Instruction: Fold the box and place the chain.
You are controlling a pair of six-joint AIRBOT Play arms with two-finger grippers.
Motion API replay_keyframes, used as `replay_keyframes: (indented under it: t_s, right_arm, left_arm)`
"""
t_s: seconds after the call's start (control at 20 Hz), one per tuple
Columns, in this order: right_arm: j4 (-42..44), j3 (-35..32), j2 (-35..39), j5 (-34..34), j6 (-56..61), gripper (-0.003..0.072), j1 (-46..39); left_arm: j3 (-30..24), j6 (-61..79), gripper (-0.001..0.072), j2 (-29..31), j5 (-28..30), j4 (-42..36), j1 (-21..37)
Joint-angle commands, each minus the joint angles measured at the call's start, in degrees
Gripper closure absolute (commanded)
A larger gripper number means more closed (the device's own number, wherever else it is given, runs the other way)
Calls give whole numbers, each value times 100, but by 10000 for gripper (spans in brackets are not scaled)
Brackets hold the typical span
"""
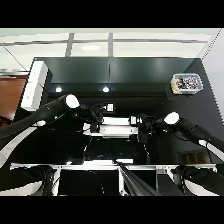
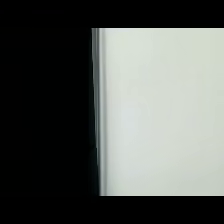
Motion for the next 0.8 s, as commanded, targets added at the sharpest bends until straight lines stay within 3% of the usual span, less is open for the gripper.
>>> replay_keyframes:
  t_s: [0.0, 0.05, 0.1, 0.25, 0.4, 0.45, 0.5, 0.55, 0.6, 0.7, 0.75]
  right_arm:
    - [-2, 0, -4, -4, -2, 212, 7]
    - [-2, 0, -4, -4, -2, 212, 7]
    - [-2, 0, -4, -4, -2, 212, 7]
    - [-2, 0, -4, -7, -4, 212, 7]
    - [-2, 0, -4, -7, -4, 213, 7]
    - [-2, 0, -4, -4, -2, 214, 7]
    - [-2, 0, -4, -2, -4, 316, 7]
    - [-4, 0, -4, 15, -4, 532, 7]
    - [-4, 0, -4, 13, -4, 548, 7]
    - [-7, 0, -2, 11, -4, 549, 7]
    - [-7, 0, -4, 11, -4, 549, 7]
  left_arm:
    - [7, 2, 679, -2, 0, 4, 2]
    - [24, 0, 612, 4, -9, 57, 7]
    - [66, -81, 470, 24, -9, 116, 13]
    - [319, -938, 184, 203, -122, 577, 101]
    - [557, -2116, 179, 638, -645, 1687, 271]
    - [562, -2461, 180, 844, -855, 2122, 343]
    - [562, -2754, 183, 1040, -1115, 2490, 420]
    - [562, -3036, 237, 1202, -1394, 2723, 503]
    - [562, -3351, 344, 1344, -1751, 2815, 605]
    - [555, -3871, 683, 1475, -2535, 2612, 769]
    - [522, -4162, 685, 1473, -2881, 2354, 774]
